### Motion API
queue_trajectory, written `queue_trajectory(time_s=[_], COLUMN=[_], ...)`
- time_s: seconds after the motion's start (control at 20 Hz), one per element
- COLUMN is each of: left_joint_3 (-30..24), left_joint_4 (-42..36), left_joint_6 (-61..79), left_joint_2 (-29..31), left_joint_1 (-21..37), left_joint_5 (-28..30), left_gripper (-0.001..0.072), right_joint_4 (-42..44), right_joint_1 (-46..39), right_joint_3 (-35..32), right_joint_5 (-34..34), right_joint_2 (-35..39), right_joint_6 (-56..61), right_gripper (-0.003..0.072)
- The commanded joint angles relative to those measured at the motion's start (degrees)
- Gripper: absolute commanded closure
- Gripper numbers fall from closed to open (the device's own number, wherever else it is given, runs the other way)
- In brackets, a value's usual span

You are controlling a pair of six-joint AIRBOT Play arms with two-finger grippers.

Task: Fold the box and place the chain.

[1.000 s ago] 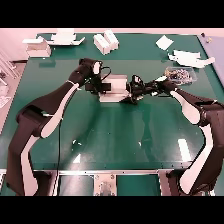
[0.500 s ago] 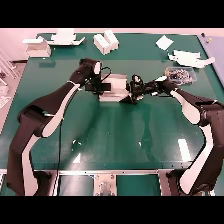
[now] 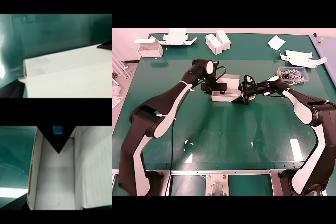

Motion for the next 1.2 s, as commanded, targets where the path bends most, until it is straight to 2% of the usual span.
queue_trajectory(time_s=[0.0, 0.25, 0.45, 0.5, 0.6, 0.7, 0.85, 0.95, 1.05, 1.1, 1.15], left_joint_3=[0.5, 0.5, 0.2, 0.0, -1.3, -3.6, -9.2, -13.8, -18.1, -19.4, -20.1], left_joint_4=[2.1, 10.0, 8.9, 7.2, -1.0, -11.7, -28.6, -32.4, -32.3, -32.3, -32.1], left_joint_6=[5.7, 15.4, 27.5, 30.4, 36.4, 47.7, 70.7, 83.2, 89.5, 91.4, 94.3], left_joint_2=[2.0, 6.4, 9.2, 9.7, 9.9, 9.9, 9.9, 9.8, 9.8, 9.8, 9.8], left_joint_1=[0.0, 0.5, 5.3, 7.0, 10.7, 14.0, 17.1, 17.4, 17.2, 17.2, 17.2], left_joint_5=[-0.7, -7.2, -7.1, -7.1, -6.1, -5.0, -5.2, -2.7, 1.0, 1.2, 1.0], left_gripper=[0.0045, 0.0046, 0.0047, 0.0047, 0.0048, 0.0164, 0.0169, 0.0168, 0.0168, 0.0165, 0.0029], right_joint_4=[0.0, 0.0, 0.0, 0.0, 0.0, 0.0, 0.0, 0.0, 0.0, 0.0, 0.0], right_joint_1=[0.0, 0.0, 0.0, 0.0, 0.0, 0.0, 0.0, 0.0, 0.0, 0.0, 0.0], right_joint_3=[0.0, 0.0, 0.0, 0.0, 0.0, 0.0, 0.0, 0.0, 0.0, 0.0, 0.0], right_joint_5=[0.1, 0.1, 0.1, 0.1, 0.1, 0.1, 0.1, 0.1, 0.1, 0.1, 0.1], right_joint_2=[0.0, 0.0, 0.0, 0.0, 0.0, 0.0, 0.0, 0.0, 0.0, 0.0, 0.0], right_joint_6=[0.1, 0.1, 0.1, 0.1, 0.1, 0.1, 0.1, 0.1, 0.1, 0.1, 0.1], right_gripper=[0.0174, 0.0174, 0.0174, 0.0174, 0.0174, 0.0174, 0.0174, 0.0174, 0.0174, 0.0174, 0.0174])
